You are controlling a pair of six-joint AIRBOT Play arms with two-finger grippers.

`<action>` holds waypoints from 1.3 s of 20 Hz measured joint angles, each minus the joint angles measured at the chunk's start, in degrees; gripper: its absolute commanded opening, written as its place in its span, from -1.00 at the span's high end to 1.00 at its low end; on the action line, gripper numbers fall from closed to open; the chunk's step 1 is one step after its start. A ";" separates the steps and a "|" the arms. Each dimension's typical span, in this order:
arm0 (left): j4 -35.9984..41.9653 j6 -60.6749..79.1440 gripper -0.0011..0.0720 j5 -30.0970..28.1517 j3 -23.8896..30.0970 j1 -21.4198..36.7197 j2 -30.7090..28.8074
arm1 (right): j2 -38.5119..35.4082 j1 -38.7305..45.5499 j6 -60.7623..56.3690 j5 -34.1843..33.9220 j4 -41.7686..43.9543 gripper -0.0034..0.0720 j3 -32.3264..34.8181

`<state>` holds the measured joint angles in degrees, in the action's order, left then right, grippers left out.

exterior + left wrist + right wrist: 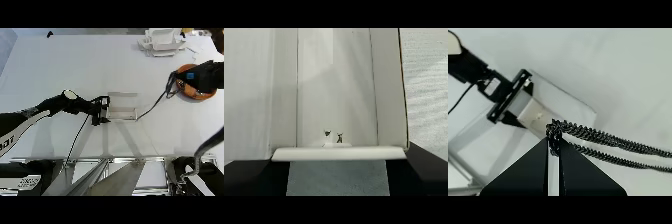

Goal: Fold the box and place the chain.

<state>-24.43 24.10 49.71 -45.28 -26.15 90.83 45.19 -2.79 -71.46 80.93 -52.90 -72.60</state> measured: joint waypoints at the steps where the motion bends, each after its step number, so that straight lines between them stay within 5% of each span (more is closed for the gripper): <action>1: 0.00 0.00 0.78 0.02 -0.02 0.00 0.00 | -0.13 -2.40 0.09 -0.28 0.17 0.87 0.17; 9: 0.00 0.00 0.78 0.02 -0.02 0.00 0.00 | 1.07 -16.83 1.36 -12.07 0.57 0.87 4.48; 16: 0.00 0.00 0.78 0.02 0.00 0.00 0.00 | 2.97 -20.61 2.36 -20.15 -1.73 0.87 9.05; 26: 0.00 0.00 0.78 0.02 0.00 0.00 0.00 | 8.31 -21.03 6.88 -27.43 -1.09 0.87 27.02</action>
<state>-24.43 24.10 49.74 -45.28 -26.15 90.83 53.49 -23.81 -64.58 53.49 -54.00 -45.58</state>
